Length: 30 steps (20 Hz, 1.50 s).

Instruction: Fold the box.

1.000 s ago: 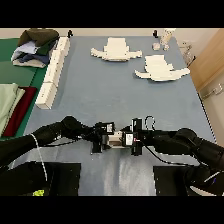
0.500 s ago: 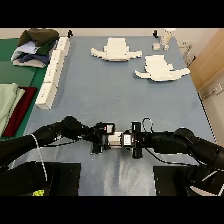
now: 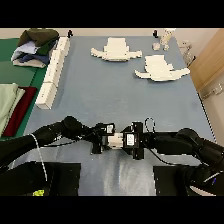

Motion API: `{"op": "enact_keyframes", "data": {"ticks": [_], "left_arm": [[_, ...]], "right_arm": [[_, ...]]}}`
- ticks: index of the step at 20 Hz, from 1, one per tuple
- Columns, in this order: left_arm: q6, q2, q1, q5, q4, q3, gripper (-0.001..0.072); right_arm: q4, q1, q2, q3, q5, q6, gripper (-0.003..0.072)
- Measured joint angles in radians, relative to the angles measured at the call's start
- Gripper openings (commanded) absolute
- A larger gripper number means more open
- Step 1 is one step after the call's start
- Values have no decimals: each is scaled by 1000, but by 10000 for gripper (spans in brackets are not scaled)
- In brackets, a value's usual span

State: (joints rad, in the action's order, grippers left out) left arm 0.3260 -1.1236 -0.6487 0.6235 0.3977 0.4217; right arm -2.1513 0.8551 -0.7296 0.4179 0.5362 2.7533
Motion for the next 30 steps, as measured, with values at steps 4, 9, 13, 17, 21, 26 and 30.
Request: {"op": "enact_keyframes", "data": {"ticks": [4, 9, 13, 17, 21, 26, 30], "left_arm": [[0, 0, 0, -1, -1, 0, 441], [-1, 0, 0, -2, -2, 0, 440], [-1, 0, 0, -3, -2, 0, 440], [-2, 0, 0, -3, -2, 0, 441], [-3, 0, 0, -3, -2, 0, 440], [-3, 0, 0, -4, -2, 0, 440], [-2, 0, 0, -4, -2, 0, 440]], "right_arm": [[-3, -8, 73, -3, 11, -119, 463], [-58, -26, 150, -80, -29, -349, 3], [-140, 10, 171, -177, -179, -473, 3], [-169, 68, 143, -238, -307, -558, 5], [-175, 87, 79, -257, -355, -585, 5], [-180, 93, 18, -261, -377, -596, 5], [-179, 94, 18, -264, -380, -599, 5]]}}
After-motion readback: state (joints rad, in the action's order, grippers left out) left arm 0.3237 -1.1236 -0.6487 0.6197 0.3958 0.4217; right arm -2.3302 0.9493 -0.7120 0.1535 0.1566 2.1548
